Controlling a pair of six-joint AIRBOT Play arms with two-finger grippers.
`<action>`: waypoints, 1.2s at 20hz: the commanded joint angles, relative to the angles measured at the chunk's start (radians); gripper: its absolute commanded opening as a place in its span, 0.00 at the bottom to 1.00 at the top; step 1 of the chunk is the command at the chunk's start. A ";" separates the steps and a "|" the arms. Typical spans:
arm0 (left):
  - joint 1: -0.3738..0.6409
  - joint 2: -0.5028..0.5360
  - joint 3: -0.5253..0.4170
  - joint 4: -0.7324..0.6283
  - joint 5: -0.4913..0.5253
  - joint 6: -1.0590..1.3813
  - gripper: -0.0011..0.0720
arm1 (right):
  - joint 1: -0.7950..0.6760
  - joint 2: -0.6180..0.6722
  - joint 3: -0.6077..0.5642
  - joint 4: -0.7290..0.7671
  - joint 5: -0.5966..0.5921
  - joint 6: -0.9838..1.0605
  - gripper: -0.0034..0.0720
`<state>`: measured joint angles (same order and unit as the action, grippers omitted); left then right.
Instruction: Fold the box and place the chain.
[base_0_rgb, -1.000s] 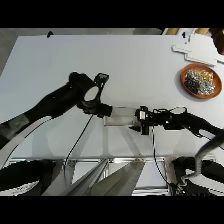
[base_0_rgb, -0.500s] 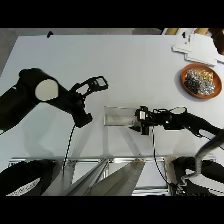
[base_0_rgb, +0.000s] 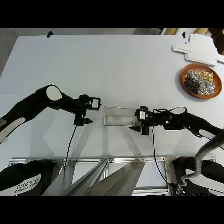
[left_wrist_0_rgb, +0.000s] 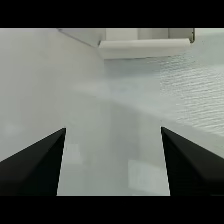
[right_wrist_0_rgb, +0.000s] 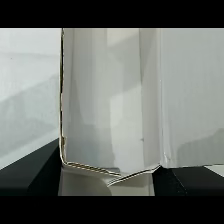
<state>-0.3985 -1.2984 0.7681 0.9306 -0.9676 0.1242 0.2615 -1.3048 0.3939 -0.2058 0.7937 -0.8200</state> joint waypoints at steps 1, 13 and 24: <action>0.010 -0.083 -0.012 -0.141 -0.017 0.360 0.89 | 0.000 0.000 0.001 0.000 0.000 0.000 0.59; -0.023 -0.103 -0.039 -0.328 -0.002 0.320 0.97 | 0.000 0.000 0.001 0.000 0.000 0.000 0.59; -0.040 -0.131 -0.078 -0.402 0.084 0.254 0.98 | 0.000 0.000 0.001 0.000 0.000 0.000 0.59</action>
